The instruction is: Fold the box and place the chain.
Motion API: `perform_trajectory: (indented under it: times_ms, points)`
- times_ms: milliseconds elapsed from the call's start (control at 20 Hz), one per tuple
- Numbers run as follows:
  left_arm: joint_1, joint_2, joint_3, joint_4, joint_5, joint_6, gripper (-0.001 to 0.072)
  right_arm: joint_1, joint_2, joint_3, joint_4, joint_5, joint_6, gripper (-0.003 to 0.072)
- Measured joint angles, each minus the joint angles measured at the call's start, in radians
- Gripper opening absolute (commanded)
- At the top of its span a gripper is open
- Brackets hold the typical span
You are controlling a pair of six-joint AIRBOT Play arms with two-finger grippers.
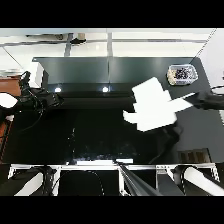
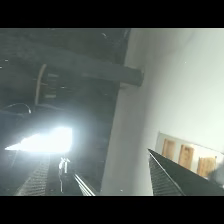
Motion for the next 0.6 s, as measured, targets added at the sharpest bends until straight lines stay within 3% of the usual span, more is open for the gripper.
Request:
perform_trajectory:
  times_ms: [150, 350, 600]
  points:
    - [-0.029, 0.0, 0.0, -0.047, -0.01, 0.07, 0.0696, 0.211, 0.145, -0.191, 0.154, -0.227, -0.022, 0.0015]
    - [-0.106, -0.012, 0.0, -0.112, -0.004, 0.129, 0.0695, 0.513, 0.225, -0.361, 0.364, -0.52, -0.116, 0.0015]
    - [-0.171, -0.094, 0.023, -0.286, -0.022, 0.276, 0.0695, 0.766, 0.249, -0.438, 0.5, -0.689, -0.231, 0.0015]
